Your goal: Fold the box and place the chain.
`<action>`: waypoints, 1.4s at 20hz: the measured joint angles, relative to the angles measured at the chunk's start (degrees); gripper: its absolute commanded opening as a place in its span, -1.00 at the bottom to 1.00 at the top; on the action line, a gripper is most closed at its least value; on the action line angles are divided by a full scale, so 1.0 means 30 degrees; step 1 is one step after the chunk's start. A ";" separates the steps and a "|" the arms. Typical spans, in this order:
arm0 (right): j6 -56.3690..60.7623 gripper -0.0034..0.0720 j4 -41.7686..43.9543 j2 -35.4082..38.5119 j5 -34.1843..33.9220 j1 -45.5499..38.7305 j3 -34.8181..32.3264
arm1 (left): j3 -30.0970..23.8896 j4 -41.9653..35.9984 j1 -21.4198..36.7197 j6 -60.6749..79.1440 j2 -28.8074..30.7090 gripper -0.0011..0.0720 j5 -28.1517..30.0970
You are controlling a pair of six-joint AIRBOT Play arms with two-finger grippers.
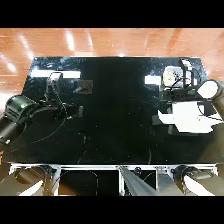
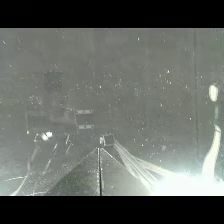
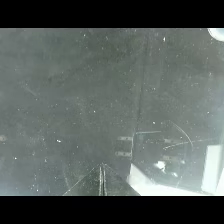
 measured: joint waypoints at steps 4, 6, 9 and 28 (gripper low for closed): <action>0.0022 1.00 0.0044 -0.0007 -0.0605 0.0000 0.0015 | -0.0189 -0.0124 -0.0124 -0.0007 -0.0233 -0.91 -0.0095; 0.0080 0.99 -0.0036 -0.0007 -0.0743 -0.0109 0.0299 | -0.0219 -0.0160 -0.0138 0.0000 -0.0452 -0.90 -0.0131; 0.0299 0.99 -0.0707 -0.0007 -0.0299 -0.1304 0.1530 | -0.0233 -0.0175 -0.0160 0.0000 -0.0794 -0.90 -0.0262; -0.8371 0.99 0.4590 -0.8408 0.9224 -2.3095 0.6309 | -0.0240 -0.0182 -0.0160 -0.0007 -0.1064 -0.91 -0.3089</action>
